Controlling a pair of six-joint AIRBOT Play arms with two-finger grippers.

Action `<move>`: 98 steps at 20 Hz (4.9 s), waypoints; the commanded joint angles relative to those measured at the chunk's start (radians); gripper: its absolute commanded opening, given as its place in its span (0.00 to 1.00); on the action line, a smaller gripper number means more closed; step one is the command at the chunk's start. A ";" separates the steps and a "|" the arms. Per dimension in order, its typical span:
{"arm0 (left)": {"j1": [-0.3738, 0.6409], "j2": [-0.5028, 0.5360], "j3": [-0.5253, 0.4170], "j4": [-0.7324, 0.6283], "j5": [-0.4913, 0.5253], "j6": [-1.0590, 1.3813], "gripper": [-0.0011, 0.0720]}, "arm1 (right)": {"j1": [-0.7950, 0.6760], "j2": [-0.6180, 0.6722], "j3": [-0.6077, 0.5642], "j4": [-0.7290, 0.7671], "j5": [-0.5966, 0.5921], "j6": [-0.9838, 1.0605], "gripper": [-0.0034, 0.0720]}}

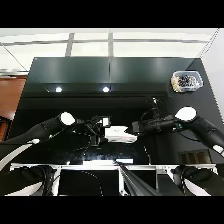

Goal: Fold the box and place the chain.

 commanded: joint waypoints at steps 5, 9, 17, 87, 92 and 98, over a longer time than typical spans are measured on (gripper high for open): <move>0.000 0.000 0.000 0.000 0.000 -0.001 0.62 | 0.034 -0.101 -0.005 -0.101 -0.075 0.039 0.06; 0.000 0.000 0.000 0.000 0.000 -0.001 0.62 | 0.034 -0.101 -0.005 -0.110 -0.106 0.042 0.06; 0.000 0.000 0.000 0.000 -0.004 -0.001 0.62 | 0.026 -0.090 0.016 -0.106 -0.079 0.016 0.06; 0.563 -0.121 0.479 0.809 0.122 -1.275 0.24 | -0.463 0.294 0.164 -0.203 0.131 -0.067 0.06; 0.883 -0.435 0.904 0.792 -0.167 -1.344 0.24 | -0.462 0.294 0.164 -0.203 0.130 -0.051 0.06; 0.903 -0.711 1.259 0.758 -0.170 -1.342 0.24 | -0.462 0.294 0.164 -0.203 0.120 -0.006 0.06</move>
